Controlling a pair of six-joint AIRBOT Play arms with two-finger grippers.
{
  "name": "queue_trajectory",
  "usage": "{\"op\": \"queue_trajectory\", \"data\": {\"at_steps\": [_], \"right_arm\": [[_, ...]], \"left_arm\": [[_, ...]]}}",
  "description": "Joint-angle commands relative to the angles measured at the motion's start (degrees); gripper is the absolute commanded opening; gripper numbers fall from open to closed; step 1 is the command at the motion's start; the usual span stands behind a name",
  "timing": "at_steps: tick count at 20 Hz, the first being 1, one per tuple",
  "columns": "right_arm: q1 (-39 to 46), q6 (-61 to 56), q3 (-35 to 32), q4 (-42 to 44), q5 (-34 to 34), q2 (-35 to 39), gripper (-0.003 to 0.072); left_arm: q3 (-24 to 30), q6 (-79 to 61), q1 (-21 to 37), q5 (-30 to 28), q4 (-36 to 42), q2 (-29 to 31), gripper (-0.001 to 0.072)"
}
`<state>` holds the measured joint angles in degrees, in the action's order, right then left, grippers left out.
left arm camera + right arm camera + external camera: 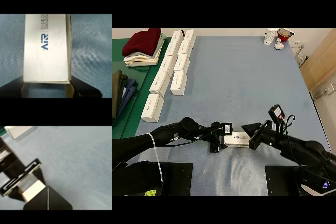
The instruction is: Fold the box.
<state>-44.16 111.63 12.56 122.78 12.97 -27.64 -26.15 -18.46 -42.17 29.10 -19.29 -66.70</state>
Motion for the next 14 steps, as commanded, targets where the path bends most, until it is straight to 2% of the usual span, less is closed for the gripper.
{"op": "queue_trajectory", "data": {"at_steps": [1, 5, 7, 11, 14], "right_arm": [[10.58, -0.24, 8.74, -5.57, 13.09, -6.54, 0.0004], [26.14, -6.47, 24.57, -11.26, 35.98, -22.62, 0.0004], [32.2, -6.97, 31.98, -12.66, 45.03, -30.8, 0.0004], [38.36, -7.54, 42.14, -14.99, 52.33, -41.27, 0.0005], [39.5, -7.74, 46.03, -14.45, 52.87, -45.13, 0.0004]], "left_arm": [[-0.04, -0.02, 0.02, -0.02, 0.0, 0.0, 0.0353], [-0.02, -0.02, 0.02, -0.02, 0.0, -0.02, 0.0353], [-0.04, -0.02, 0.02, -0.02, 0.0, -0.02, 0.0353], [-0.04, -0.02, 0.02, -0.02, 0.0, -0.02, 0.0353], [-0.02, -0.02, 0.0, -0.02, 0.0, -0.02, 0.0353]]}}
